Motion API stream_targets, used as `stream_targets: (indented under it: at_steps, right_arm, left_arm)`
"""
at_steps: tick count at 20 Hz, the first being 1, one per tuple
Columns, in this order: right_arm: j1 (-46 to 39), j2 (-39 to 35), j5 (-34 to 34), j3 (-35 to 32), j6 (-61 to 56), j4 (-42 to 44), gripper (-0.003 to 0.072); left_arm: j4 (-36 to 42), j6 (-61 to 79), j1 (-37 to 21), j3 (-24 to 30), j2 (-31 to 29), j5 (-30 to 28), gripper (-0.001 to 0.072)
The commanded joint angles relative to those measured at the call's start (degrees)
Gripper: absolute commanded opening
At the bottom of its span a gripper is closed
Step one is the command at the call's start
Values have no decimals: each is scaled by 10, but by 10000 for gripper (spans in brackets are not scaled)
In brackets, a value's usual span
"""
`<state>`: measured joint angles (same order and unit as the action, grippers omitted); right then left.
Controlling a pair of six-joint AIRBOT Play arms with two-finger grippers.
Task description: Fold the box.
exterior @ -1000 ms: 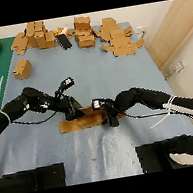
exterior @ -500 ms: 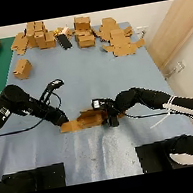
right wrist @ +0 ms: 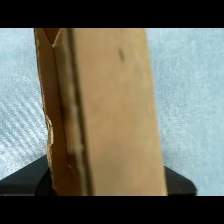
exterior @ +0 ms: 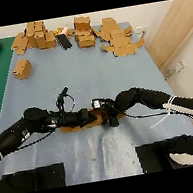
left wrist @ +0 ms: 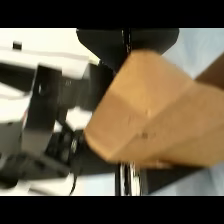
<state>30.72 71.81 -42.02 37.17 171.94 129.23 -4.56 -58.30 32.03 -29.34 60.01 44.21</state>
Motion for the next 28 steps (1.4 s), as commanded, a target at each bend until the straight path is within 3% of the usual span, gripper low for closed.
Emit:
stream_targets:
  at_steps: [1, 6, 12, 16, 28]
  right_arm:
    - [0, 0, -2, 0, 0, 0, 511]
    - [0, 0, -1, 0, 0, 0, 511]
    - [0, 0, -1, 0, 0, 0, 511]
    - [0, 0, -2, 0, 0, 0, 511]
    - [0, 0, -2, 0, 0, 0, 511]
  left_arm:
    - [110, 22, 55, 16, 0, -199, 11]
    - [97, 27, 58, 14, 6, -279, 10]
    - [65, 36, 58, -29, 96, -247, 9]
    - [26, 33, 57, -75, 111, -266, 8]
    - [-9, 6, 54, -77, 154, -245, 7]
